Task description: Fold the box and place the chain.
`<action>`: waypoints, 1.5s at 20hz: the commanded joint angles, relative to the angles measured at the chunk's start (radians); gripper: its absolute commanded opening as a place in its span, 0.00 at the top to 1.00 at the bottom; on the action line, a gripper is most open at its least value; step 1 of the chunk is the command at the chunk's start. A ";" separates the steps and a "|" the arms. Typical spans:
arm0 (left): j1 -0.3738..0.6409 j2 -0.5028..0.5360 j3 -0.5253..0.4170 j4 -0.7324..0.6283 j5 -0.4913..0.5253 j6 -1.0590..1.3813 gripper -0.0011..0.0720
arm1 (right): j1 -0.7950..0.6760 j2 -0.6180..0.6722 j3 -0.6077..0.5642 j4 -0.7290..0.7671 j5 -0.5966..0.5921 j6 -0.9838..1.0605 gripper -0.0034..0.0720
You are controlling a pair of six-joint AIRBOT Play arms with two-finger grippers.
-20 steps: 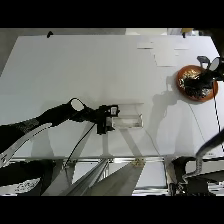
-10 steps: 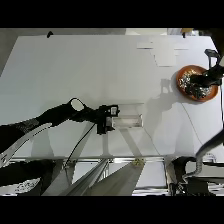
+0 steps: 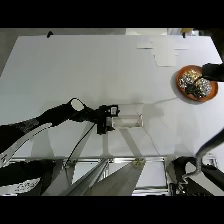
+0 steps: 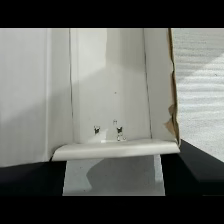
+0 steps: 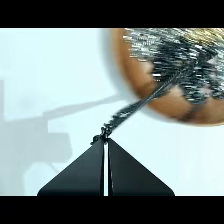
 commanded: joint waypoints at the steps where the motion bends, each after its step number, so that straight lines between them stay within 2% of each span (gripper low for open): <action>1: 0.000 0.000 0.000 0.000 0.000 0.000 0.70 | 0.075 0.157 0.001 0.060 0.114 0.006 0.93; 7: 0.000 0.000 0.000 0.000 0.000 0.000 0.70 | 0.261 0.354 -0.002 0.071 0.174 0.134 0.93; 12: 0.000 0.000 0.000 0.000 0.000 0.000 0.70 | 0.427 0.432 -0.048 0.110 0.171 0.193 0.93; 14: 0.000 0.000 0.000 0.000 0.000 0.000 0.70 | 0.491 0.432 -0.109 0.112 0.141 0.205 0.93; 18: 0.000 0.000 0.000 0.000 0.000 0.000 0.70 | 0.626 0.428 -0.292 0.140 -0.055 0.207 0.93; 21: 0.000 0.000 0.000 0.000 0.000 0.000 0.70 | 0.707 0.400 -0.373 0.136 -0.139 0.205 0.93; 26: 0.000 0.000 0.000 0.000 0.000 0.000 0.70 | 0.826 0.310 -0.383 0.131 -0.215 0.177 0.93; 30: 0.000 0.000 0.000 0.000 0.000 0.000 0.70 | 0.857 0.241 -0.384 0.080 -0.279 0.167 0.93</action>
